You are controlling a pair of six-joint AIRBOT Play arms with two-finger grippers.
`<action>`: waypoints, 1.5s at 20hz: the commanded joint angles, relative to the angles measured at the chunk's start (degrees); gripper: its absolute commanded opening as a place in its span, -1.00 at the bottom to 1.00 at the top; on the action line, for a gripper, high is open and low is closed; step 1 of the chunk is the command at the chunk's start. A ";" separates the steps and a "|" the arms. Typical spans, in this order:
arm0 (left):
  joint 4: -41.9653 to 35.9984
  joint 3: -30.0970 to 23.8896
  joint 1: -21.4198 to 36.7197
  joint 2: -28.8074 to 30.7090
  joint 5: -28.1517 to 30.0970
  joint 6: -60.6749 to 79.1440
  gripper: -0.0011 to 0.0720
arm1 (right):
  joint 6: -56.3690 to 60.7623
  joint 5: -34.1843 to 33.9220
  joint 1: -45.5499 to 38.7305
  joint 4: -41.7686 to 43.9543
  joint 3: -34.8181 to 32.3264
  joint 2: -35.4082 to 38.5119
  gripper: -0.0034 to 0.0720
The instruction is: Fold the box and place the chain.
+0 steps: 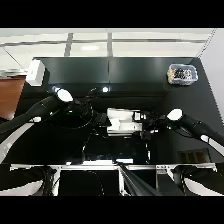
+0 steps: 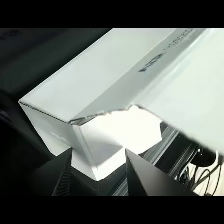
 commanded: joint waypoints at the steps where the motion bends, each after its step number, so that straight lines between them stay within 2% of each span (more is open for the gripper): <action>1: 7.67 2.75 -2.69 0.09 -0.02 -9.33 0.10 | 0.02 -0.13 0.00 0.15 0.00 -0.04 -0.55; 9: 16.83 5.01 -4.94 0.07 0.17 -21.00 0.10 | 0.02 -0.11 0.00 0.15 0.00 -0.04 -0.55; 12: 19.96 4.98 -5.84 0.04 2.27 -26.71 0.10 | 0.02 -0.13 0.00 0.13 0.00 -0.04 -0.55; 14: 20.15 4.98 -7.04 -0.04 3.63 -26.77 -0.04 | 0.02 -0.13 0.00 0.15 0.00 -0.04 -0.55; 18: 21.33 5.01 -9.70 -0.04 6.71 -29.40 -0.08 | 0.02 -0.11 0.00 0.15 0.00 -0.04 -0.55; 20: 24.74 5.01 -11.08 -0.04 7.17 -32.79 -0.21 | 0.02 -0.11 0.00 0.15 0.00 -0.04 -0.55; 27: 36.46 5.03 -15.80 -0.07 7.56 -44.65 -0.21 | 0.04 -0.13 0.00 0.13 0.00 -0.04 -0.55; 30: 37.59 5.35 -16.50 -0.46 7.52 -47.91 -0.22 | 0.02 -0.11 0.00 0.15 0.00 -0.04 -0.55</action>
